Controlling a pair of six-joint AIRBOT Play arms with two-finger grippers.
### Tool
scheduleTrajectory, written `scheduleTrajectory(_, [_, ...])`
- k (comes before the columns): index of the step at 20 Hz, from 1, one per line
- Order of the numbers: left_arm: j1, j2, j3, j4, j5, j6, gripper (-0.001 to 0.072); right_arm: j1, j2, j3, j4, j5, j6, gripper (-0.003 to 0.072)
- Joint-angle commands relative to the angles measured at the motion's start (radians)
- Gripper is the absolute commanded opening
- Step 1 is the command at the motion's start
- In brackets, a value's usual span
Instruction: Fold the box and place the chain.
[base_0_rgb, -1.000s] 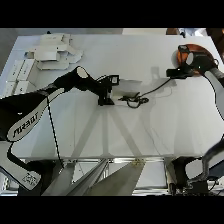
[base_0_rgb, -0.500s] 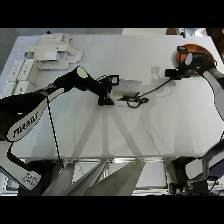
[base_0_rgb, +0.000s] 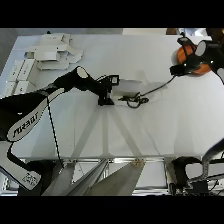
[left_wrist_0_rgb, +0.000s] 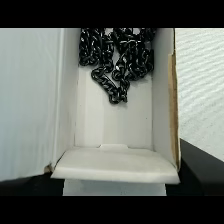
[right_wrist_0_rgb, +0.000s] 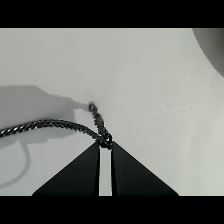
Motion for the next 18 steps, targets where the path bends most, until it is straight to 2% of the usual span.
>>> scheduleTrajectory(1, [0.001,0.000,0.001,0.000,0.000,0.000,0.0584,0.067,0.091,0.000,0.012,0.084,-0.115,0.0014])
scheduleTrajectory(6, [0.001,0.000,0.001,0.000,0.000,0.000,0.0584,0.209,0.176,0.000,0.178,0.139,-0.252,0.0014])
scheduleTrajectory(12, [0.001,0.000,0.001,0.000,0.000,0.000,0.0584,0.374,0.196,0.000,0.413,0.151,-0.361,0.0014])
scheduleTrajectory(15, [0.001,0.000,0.001,0.000,0.000,0.000,0.0584,0.441,0.213,0.000,0.470,0.130,-0.392,0.0014])
scheduleTrajectory(18, [0.001,0.000,0.001,0.000,0.000,0.000,0.0584,0.482,0.248,0.001,0.488,0.061,-0.408,0.0015])
